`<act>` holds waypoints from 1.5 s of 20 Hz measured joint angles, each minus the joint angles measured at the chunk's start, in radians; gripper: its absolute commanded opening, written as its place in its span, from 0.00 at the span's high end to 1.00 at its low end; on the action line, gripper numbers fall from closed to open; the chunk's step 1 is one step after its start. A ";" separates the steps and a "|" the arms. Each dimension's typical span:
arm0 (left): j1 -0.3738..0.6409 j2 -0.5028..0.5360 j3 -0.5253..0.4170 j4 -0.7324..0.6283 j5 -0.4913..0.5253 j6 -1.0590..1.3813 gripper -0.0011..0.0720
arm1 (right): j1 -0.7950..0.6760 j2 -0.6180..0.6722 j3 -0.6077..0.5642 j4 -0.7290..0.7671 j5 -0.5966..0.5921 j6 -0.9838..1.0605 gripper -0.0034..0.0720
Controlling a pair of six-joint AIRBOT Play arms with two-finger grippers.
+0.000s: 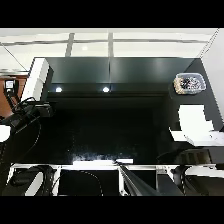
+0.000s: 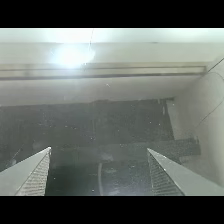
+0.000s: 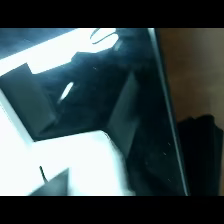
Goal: Fold the box and place the chain.
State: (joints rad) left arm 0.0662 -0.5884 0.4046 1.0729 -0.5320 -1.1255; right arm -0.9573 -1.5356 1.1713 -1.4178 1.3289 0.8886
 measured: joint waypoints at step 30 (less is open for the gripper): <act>-0.150 -0.062 -0.001 -0.183 -0.083 -0.004 0.01 | 1.153 0.824 -0.836 0.917 -0.696 0.192 0.94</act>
State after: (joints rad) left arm -0.0837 -0.6502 0.4034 0.8894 -0.6151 -1.1297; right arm 0.1959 -0.7113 0.3351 -0.5003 0.6331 1.0805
